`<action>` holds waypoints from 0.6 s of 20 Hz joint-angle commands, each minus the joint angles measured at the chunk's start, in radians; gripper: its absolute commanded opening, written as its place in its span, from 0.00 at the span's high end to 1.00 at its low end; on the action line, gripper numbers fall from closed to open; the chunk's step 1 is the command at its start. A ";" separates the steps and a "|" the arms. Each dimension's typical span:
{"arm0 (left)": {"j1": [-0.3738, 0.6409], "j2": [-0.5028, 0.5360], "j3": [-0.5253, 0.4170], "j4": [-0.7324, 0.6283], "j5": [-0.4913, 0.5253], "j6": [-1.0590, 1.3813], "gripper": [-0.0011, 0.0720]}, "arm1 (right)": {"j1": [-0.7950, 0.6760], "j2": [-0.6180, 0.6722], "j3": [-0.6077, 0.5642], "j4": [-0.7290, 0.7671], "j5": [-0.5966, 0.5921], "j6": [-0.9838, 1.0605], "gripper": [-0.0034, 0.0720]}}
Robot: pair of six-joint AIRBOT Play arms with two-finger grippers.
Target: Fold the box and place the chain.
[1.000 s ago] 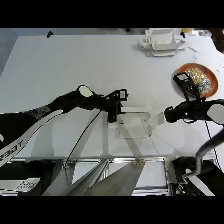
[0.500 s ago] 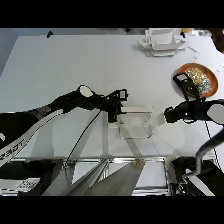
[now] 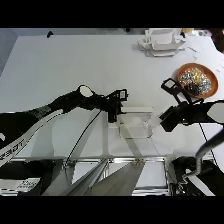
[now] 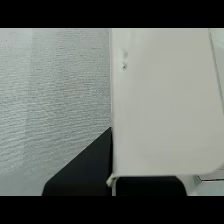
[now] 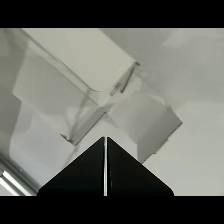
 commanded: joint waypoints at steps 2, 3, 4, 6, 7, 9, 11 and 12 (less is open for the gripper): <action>0.000 -0.001 -0.001 0.000 0.000 0.000 0.97 | 0.064 0.001 -0.038 0.070 0.071 -0.296 0.93; 0.000 -0.001 -0.001 0.000 0.000 0.000 0.97 | 0.083 0.001 -0.060 0.060 0.072 -0.314 0.93; 0.000 -0.001 -0.001 0.000 0.000 0.000 0.97 | 0.102 0.001 -0.092 0.048 0.066 -0.333 0.93; 0.000 -0.001 -0.001 0.000 0.000 0.000 0.97 | 0.130 0.002 -0.161 0.029 0.056 -0.406 0.93; 0.000 -0.001 -0.001 0.000 0.000 0.000 0.97 | 0.131 0.003 -0.195 0.031 0.036 -0.453 0.90; 0.000 -0.001 -0.001 0.000 0.000 0.000 0.97 | 0.148 0.003 -0.266 0.025 -0.068 -0.489 0.55; 0.000 -0.001 -0.001 0.000 0.000 0.000 0.97 | 0.180 0.003 -0.324 0.006 -0.198 -0.488 0.27; 0.000 -0.001 -0.001 0.000 0.000 0.000 0.97 | 0.200 0.003 -0.348 -0.013 -0.260 -0.488 0.21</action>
